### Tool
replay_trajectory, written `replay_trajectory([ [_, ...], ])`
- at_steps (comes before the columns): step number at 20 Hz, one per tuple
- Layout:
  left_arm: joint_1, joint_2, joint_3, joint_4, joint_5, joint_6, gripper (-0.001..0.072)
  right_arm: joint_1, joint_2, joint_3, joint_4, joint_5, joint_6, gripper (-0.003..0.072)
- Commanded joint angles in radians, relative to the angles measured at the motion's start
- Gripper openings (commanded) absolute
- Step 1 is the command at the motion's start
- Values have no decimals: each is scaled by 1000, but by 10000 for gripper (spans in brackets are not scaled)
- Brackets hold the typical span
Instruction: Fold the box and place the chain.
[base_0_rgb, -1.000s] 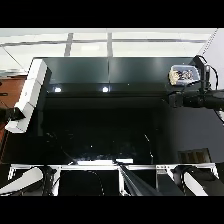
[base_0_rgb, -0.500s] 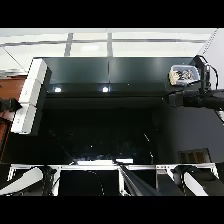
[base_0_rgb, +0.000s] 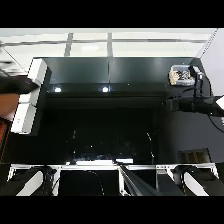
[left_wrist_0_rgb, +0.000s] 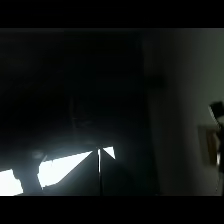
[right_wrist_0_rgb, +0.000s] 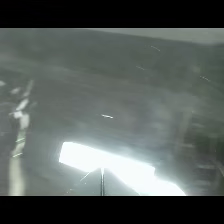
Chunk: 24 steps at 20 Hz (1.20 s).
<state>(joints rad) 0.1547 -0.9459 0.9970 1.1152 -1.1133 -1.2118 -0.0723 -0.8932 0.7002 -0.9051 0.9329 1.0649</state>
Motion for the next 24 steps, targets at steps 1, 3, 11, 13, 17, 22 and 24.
replay_trajectory([
  [1,-239,144,-263,138,216,-85,21,-1,-1,-77,-149,-126,1,13],
  [3,-275,182,-333,164,210,-135,22,-1,-1,-77,-144,-122,0,13],
  [11,-278,196,-333,157,220,-127,23,-1,-1,-77,-143,-123,1,13],
  [13,-278,196,-333,157,220,-128,23,-1,-1,-77,-143,-123,1,13],
  [17,-278,196,-333,157,220,-128,23,-1,-1,-77,-144,-123,1,13],
  [22,-278,196,-333,157,220,-128,22,-1,-1,-77,-144,-123,1,13],
  [24,-278,196,-333,157,220,-128,23,-1,-1,-77,-143,-123,0,13],
])
